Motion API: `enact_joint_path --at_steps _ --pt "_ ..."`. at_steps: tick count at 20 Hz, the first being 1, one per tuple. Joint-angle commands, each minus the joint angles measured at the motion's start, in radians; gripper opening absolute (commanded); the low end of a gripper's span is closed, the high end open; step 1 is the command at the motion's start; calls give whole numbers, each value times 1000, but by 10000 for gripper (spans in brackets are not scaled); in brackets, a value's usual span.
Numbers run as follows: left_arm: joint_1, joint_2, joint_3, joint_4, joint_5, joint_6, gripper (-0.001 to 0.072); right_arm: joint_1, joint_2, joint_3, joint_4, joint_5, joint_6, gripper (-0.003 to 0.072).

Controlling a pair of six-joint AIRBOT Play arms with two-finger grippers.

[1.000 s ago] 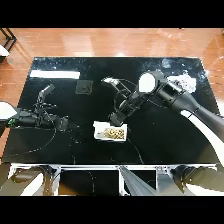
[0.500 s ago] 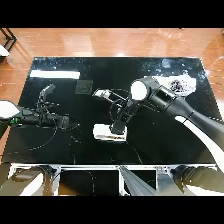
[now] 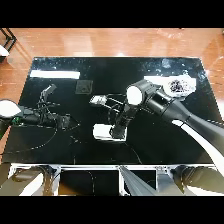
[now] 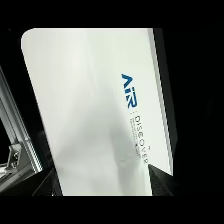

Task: Fold the box and place the chain.

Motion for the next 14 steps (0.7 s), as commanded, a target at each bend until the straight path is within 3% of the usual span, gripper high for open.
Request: enact_joint_path --at_steps 1,6,9,14 --pt "0 -1 0 0 2 -1 639 23 0 0 -52 6 15 698" --pt "0 -1 0 0 2 -3 638 23 0 0 -66 -24 23 698" --pt "0 -1 0 0 2 -3 638 23 3 9 -63 18 64 698" --pt "0 -1 0 0 5 -3 638 17 15 121 -63 64 137 698"
